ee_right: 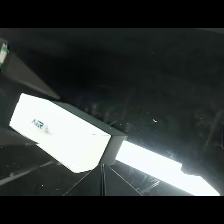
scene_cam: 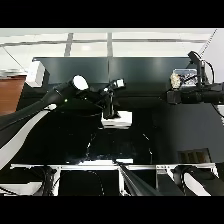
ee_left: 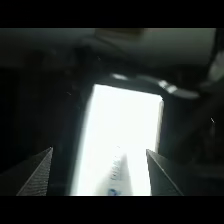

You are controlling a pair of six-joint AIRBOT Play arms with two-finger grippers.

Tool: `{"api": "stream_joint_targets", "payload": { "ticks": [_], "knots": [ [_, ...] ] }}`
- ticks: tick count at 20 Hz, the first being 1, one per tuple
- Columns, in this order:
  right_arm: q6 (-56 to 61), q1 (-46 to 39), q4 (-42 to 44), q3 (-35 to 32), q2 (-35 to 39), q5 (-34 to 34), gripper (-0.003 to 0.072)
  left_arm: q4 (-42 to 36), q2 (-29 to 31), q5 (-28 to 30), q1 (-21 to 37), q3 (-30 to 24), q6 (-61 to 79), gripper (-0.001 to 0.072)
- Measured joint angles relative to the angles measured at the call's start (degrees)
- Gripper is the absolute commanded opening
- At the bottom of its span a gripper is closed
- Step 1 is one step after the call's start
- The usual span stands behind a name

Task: Fold the box and place the chain.

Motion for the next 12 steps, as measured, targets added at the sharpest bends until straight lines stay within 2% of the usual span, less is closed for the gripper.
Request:
{"api": "stream_joint_targets", "payload": {
  "ticks": [12],
  "knots": [
    [0.0,0.0,-0.9,0.0,0.0,0.0,0.0018,6.9,-0.6,-2.4,-2.4,0.4,-1.6,0.0713]
  ]
}}
